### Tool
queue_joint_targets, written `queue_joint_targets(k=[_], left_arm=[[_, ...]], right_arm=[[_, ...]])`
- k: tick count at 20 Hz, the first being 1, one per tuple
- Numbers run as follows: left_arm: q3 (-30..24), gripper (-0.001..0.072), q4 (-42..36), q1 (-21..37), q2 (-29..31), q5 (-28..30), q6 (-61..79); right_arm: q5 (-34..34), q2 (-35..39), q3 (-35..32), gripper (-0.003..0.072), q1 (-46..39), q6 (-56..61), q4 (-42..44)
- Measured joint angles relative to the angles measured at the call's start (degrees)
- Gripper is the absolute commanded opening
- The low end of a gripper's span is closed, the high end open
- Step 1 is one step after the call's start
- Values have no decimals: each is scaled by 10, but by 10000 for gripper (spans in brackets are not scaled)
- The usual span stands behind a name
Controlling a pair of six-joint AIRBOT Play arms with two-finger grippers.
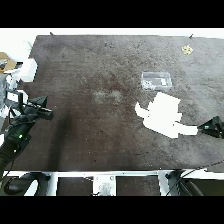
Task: Fold the box and place the chain.
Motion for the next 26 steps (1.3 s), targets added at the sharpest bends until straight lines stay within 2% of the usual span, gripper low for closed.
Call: queue_joint_targets(k=[4, 8, 9, 11, 13, 20, 26], left_arm=[[0, 11, 0, 0, 0, 0, 0], [0, 10, 0, 0, 0, 0, 0], [0, 10, 0, 0, 0, 0, 0], [0, 10, 0, 0, 0, 0, 0], [0, 10, 0, 0, 0, 0, 0], [0, 10, 0, 0, 0, 0, 0], [0, 11, 0, 0, 0, 0, 0]], right_arm=[[-3, -32, -12, 323, 19, -26, 14], [-19, -52, -57, 321, 42, -75, 45], [-24, -54, -70, 204, 46, -92, 61], [-28, -56, -89, 27, 49, -117, 84], [-25, -54, -98, 0, 48, -132, 97], [33, -6, -122, -1, 50, -139, 89], [44, 59, -177, -1, 146, -132, 149]])
